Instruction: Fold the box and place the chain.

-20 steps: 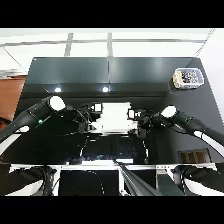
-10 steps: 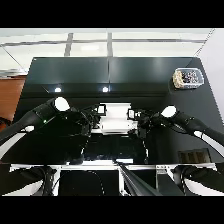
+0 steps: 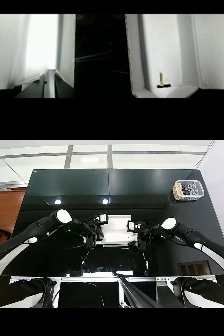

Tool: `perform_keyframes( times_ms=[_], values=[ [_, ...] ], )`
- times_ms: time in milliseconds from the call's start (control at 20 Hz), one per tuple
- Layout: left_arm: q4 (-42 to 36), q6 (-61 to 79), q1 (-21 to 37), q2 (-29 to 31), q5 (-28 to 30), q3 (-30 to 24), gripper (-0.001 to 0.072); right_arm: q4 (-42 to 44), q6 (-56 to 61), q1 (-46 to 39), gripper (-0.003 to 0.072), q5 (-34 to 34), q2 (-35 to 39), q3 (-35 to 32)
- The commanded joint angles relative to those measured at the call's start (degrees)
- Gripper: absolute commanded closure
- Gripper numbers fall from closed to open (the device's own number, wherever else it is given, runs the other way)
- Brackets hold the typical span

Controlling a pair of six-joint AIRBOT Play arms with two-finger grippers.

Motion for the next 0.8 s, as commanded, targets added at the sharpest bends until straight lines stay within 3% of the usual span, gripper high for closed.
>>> perform_keyframes(
  times_ms=[0, 100, 150, 250, 300, 350, 400, 450, 500, 550, 650, 750],
  values=[
    [-1.7, -1.9, -0.6, -0.6, 0.3, -0.4, 0.0555, 0.0, 0.0, 0.0, 0.0465, 0.0, 0.0, 0.0],
    [-1.7, -2.6, -0.6, -0.7, 0.3, -0.4, 0.0577, 0.0, 0.0, 0.0, 0.0465, 0.0, 0.0, 0.0],
    [-1.7, -2.8, -0.6, -0.7, 0.1, -0.3, 0.0679, 0.0, 0.1, 0.0, 0.0465, 0.0, 0.0, 0.0],
    [-1.7, -2.9, -0.6, -0.7, 0.1, -0.3, 0.0661, 0.0, 0.0, 0.0, 0.0465, 0.0, 0.0, 0.0],
    [-1.7, -3.0, -0.6, -0.7, 0.2, -0.3, 0.0486, 0.0, 0.0, 0.0, 0.0465, 0.0, 0.0, 0.0],
    [-1.7, -3.8, -0.6, -0.7, 0.4, -0.3, 0.0403, 0.0, 0.0, 0.0, 0.0465, 0.0, 0.0, 0.0],
    [-1.7, -4.4, -0.6, -0.7, 0.3, -0.3, 0.0467, 0.0, 0.0, 0.0, 0.0465, 0.0, 0.0, 0.0],
    [-1.5, -4.4, -0.6, -0.7, 0.1, -0.3, 0.0598, 0.0, 0.1, 0.0, 0.0465, 0.0, 0.0, 0.0],
    [-1.6, -4.4, -0.6, -0.7, 0.1, -0.3, 0.0581, 0.0, 0.0, 0.0, 0.0465, 0.0, 0.0, 0.0],
    [-1.8, -4.4, -0.6, -0.7, 0.2, -0.3, 0.0481, 0.0, 0.0, 0.0, 0.0465, 0.0, 0.0, 0.0],
    [-0.1, -4.3, -0.5, -0.3, -0.2, -0.1, 0.0681, 0.0, 0.1, 0.0, 0.0465, 0.0, 0.0, 0.0],
    [4.3, -4.6, -0.5, 2.0, -0.1, 0.2, 0.0682, 0.0, 0.0, 0.0, 0.0465, 0.0, 0.0, 0.0]
  ],
)
